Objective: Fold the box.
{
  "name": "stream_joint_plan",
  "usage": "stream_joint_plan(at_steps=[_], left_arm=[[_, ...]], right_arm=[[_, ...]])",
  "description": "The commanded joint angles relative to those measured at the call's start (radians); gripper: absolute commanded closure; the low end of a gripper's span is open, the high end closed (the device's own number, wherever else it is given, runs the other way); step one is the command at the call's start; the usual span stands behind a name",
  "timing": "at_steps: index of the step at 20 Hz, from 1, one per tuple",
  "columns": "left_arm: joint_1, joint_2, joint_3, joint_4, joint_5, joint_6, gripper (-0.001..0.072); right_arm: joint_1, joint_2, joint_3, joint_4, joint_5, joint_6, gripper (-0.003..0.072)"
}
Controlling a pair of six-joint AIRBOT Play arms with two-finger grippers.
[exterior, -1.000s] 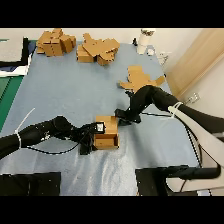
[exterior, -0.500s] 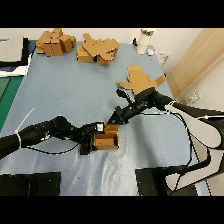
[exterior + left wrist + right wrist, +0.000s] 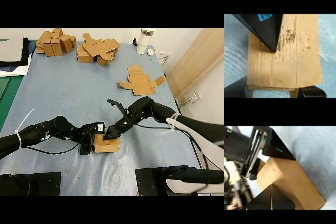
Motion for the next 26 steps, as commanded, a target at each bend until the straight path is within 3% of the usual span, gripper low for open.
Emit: stream_joint_plan(at_steps=[1,10,16,21,22,24,26], left_arm=[[0.000,0.000,0.000,0.000,0.000,0.000,0.0249],[0.000,0.000,0.000,0.000,0.000,0.000,0.0249],[0.000,0.000,0.000,0.000,0.000,-0.001,0.0249],[0.000,0.000,0.000,0.000,0.000,0.000,0.0249],[0.000,0.000,0.000,0.000,0.000,0.000,0.0249],[0.000,0.000,0.000,0.000,0.000,0.000,0.0249],[0.000,0.000,0.000,0.000,0.000,-0.001,0.0249]], right_arm=[[0.088,0.149,-0.073,-0.084,0.203,-0.030,0.0683],[0.402,0.465,-0.227,-0.477,0.552,-0.019,0.0682],[0.519,0.484,-0.274,-0.823,0.673,0.044,0.0681],[0.590,0.490,-0.274,-0.856,0.694,0.053,0.0680],[0.605,0.498,-0.274,-0.856,0.694,0.053,0.0659],[0.623,0.511,-0.274,-0.859,0.687,0.053,0.0486],[0.623,0.521,-0.274,-0.863,0.682,0.053,0.0452]])
